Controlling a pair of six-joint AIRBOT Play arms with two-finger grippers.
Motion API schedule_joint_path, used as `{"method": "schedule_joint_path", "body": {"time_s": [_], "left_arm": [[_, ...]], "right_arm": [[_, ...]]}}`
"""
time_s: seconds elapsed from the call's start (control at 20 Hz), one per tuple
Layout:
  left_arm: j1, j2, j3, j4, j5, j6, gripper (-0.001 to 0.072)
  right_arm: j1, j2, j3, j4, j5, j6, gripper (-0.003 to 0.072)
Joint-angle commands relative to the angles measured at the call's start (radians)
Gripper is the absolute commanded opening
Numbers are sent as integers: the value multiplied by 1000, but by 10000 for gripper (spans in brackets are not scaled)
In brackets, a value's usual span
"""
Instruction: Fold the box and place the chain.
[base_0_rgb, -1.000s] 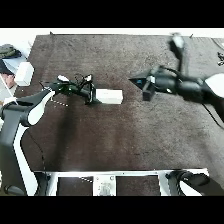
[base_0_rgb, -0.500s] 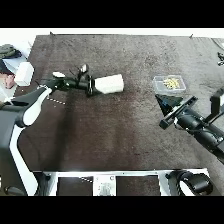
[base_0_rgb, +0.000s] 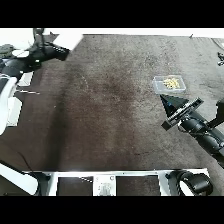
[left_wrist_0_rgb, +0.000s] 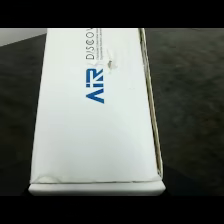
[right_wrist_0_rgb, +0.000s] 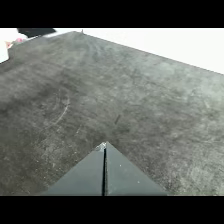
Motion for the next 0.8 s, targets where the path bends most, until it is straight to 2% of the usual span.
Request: {"method": "schedule_joint_path", "body": {"time_s": [0.0, 0.1, 0.2, 0.45, 0.75], "left_arm": [[100, 36, -7, 351, 23, -439, 5], [132, 36, -33, 511, 9, -579, 5], [149, 36, -76, 608, 14, -668, 5], [154, 32, -233, 662, 131, -764, 5], [178, 5, -248, 751, 171, -865, 5]], "right_arm": [[0, 2, -1, 0, -37, 0, -14], [0, 2, -1, 0, -45, 0, -15], [0, 2, -1, 0, -45, 0, -15], [0, 2, -1, 0, -44, 0, -14], [0, 2, -1, 0, -44, 0, -15]]}}
